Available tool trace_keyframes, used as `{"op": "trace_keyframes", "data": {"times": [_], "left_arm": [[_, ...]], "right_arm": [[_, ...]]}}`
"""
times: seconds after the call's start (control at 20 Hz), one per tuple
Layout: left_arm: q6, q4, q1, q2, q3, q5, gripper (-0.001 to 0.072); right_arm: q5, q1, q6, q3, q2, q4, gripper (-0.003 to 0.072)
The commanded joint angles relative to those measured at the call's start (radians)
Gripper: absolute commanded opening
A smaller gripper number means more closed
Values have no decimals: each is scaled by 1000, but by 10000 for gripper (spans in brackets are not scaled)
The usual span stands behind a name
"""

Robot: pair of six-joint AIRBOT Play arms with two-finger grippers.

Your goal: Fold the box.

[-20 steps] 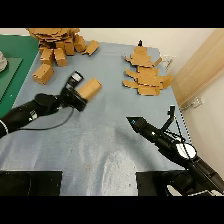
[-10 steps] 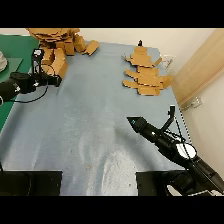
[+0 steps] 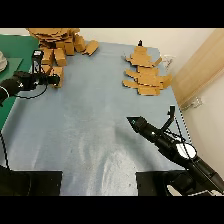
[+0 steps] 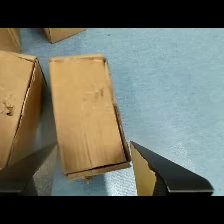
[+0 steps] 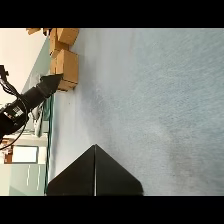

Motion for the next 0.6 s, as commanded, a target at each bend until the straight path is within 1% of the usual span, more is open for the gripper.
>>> {"op": "trace_keyframes", "data": {"times": [0.0, 0.05, 0.1, 0.2, 0.25, 0.3, 0.35, 0.4, 0.45, 0.5, 0.55], "left_arm": [[-87, 39, 16, 16, 6, -54, 697], [-122, 90, 29, 36, 6, -98, 697], [-175, 171, 47, 64, 6, -137, 697], [-332, 402, 89, 143, 6, -208, 697], [-394, 494, 112, 192, 6, -256, 697], [-413, 512, 129, 238, 6, -315, 696], [-420, 504, 137, 282, 6, -402, 694], [-426, 483, 132, 317, 6, -490, 532], [-426, 448, 114, 346, 6, -591, 156], [-413, 399, 80, 367, 6, -683, 12], [-415, 349, 37, 378, 6, -746, 11]], "right_arm": [[1, 0, 0, 1, 1, 0, 4], [2, 0, 0, 1, 1, 0, 4], [2, 0, 0, 1, 1, -1, 4], [10, 0, 0, 1, 1, -4, 68], [12, 0, 0, 1, 0, -4, 68], [19, 0, -1, 1, 0, -10, 63], [29, 0, -2, 4, -6, -35, 22], [47, 0, -2, 18, -24, -74, 3], [65, 0, -1, 42, -55, -120, 3], [77, 0, -3, 74, -93, -170, 3], [88, 0, -4, 122, -143, -250, 4]]}}
